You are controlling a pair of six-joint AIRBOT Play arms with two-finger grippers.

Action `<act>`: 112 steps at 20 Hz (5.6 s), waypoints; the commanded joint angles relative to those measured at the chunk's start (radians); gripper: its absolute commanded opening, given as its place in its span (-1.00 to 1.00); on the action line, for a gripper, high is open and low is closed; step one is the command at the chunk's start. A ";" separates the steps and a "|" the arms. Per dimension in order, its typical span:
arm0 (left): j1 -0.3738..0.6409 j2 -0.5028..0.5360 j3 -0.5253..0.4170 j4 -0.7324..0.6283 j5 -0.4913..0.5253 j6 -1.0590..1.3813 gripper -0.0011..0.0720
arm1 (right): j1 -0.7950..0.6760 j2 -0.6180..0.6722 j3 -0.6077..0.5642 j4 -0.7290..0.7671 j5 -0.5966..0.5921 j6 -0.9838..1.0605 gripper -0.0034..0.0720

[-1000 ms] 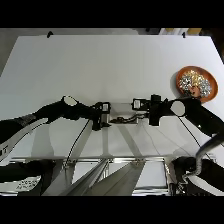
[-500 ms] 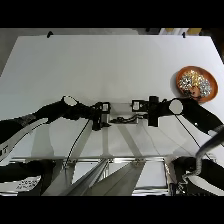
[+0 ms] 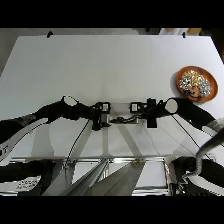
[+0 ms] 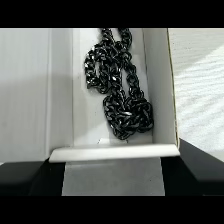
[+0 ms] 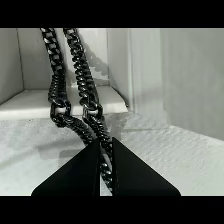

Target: Fold the box and place the chain.

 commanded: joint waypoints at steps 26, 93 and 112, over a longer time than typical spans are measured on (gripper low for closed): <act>0.000 0.001 0.000 0.000 0.000 0.000 -0.55 | 0.222 0.227 0.000 0.695 -0.164 0.425 -0.85; 0.000 0.001 0.000 0.000 0.000 0.000 -0.55 | -0.010 0.410 -0.003 0.684 0.225 0.084 -0.86; 0.000 0.001 0.000 0.000 0.000 0.000 -0.55 | 0.267 0.211 0.016 0.463 -0.203 0.372 -0.29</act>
